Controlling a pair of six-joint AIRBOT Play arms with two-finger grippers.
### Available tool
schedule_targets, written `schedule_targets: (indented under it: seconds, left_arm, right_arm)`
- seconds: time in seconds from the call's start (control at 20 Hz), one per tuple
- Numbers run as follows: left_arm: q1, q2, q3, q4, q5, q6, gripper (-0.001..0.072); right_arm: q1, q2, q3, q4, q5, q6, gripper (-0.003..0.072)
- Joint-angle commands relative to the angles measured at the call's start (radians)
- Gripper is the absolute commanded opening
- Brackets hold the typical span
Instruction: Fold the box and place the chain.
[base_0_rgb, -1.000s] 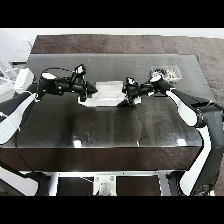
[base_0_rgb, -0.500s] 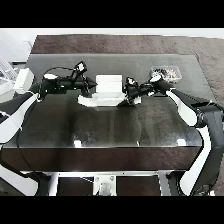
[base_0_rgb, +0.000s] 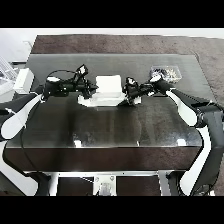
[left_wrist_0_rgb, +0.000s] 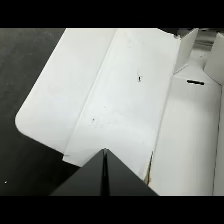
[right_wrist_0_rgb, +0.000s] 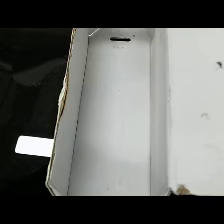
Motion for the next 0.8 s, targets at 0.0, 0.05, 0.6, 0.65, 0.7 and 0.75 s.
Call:
schedule_targets:
  seconds: [0.0,0.05,0.6,0.65,0.7,0.75]
  left_arm:
    - [0.000,-0.016,0.000,0.003,-0.014,-0.006,0.0020]
    - [0.000,-0.019,0.000,0.005,-0.022,-0.006,0.0020]
    - [-0.024,-0.027,0.001,0.027,-0.024,0.003,0.0020]
    - [-0.024,-0.027,0.007,0.027,-0.024,0.003,0.0020]
    - [-0.022,-0.026,0.019,0.027,-0.025,0.002,0.0019]
    - [-0.019,-0.019,0.032,0.027,-0.035,0.002,0.0019]
  right_arm:
    - [0.000,0.000,0.000,0.000,0.000,-0.001,0.0586]
    - [0.000,0.000,0.000,0.000,0.000,-0.001,0.0586]
    - [0.000,0.000,0.000,0.000,0.000,-0.001,0.0586]
    - [0.000,0.000,0.000,0.000,0.000,-0.001,0.0586]
    - [0.000,0.000,0.000,0.000,0.000,-0.001,0.0586]
    - [0.000,0.000,0.000,0.000,0.000,-0.001,0.0586]
